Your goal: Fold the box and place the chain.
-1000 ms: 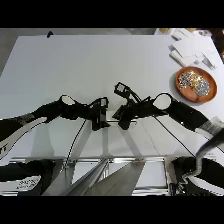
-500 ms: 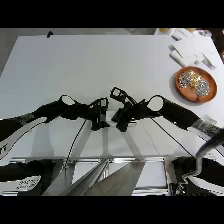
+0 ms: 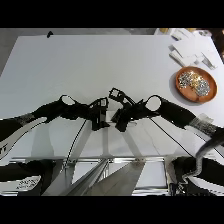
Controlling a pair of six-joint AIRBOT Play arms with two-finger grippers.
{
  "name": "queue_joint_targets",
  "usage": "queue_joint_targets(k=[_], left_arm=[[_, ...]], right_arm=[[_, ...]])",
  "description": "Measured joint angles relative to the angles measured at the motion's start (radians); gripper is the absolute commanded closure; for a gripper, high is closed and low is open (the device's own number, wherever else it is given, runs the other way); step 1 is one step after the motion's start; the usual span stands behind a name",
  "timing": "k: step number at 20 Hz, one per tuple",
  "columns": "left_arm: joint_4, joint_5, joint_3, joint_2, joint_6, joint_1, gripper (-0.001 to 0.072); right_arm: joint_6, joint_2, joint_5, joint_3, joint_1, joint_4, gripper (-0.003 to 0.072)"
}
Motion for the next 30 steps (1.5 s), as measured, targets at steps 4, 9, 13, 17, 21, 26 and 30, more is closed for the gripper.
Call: queue_joint_targets(k=[4, 9, 13, 17, 21, 26, 30], left_arm=[[-0.003, 0.0, 0.0, 0.0, 0.0, 0.0, 0.0603], [0.002, 0.0, 0.0, 0.0, 0.006, 0.0, 0.0603], [0.004, 0.0, 0.0, 0.0, 0.008, 0.0, 0.0603], [0.004, 0.0, 0.0, 0.0, 0.008, 0.0, 0.0603], [0.004, -0.005, 0.0, 0.0, 0.008, 0.0, 0.0602], [-0.007, -0.072, 0.0, -0.001, 0.006, 0.0, 0.0602], [-0.034, -0.138, 0.0, -0.001, 0.007, 0.0, 0.0603]], right_arm=[[0.026, 0.106, 0.007, 0.002, -0.042, -0.006, 0.0669], [0.165, 0.242, 0.029, 0.001, -0.184, -0.098, 0.0669], [0.43, 0.286, 0.142, 0.001, -0.317, -0.386, 0.0669], [0.667, 0.298, 0.272, 0.001, -0.429, -0.635, 0.0669], [0.771, 0.301, 0.332, 0.001, -0.484, -0.715, 0.0669], [0.821, 0.302, 0.339, 0.001, -0.502, -0.726, 0.0668], [0.834, 0.302, 0.336, 0.001, -0.505, -0.727, 0.0668]])
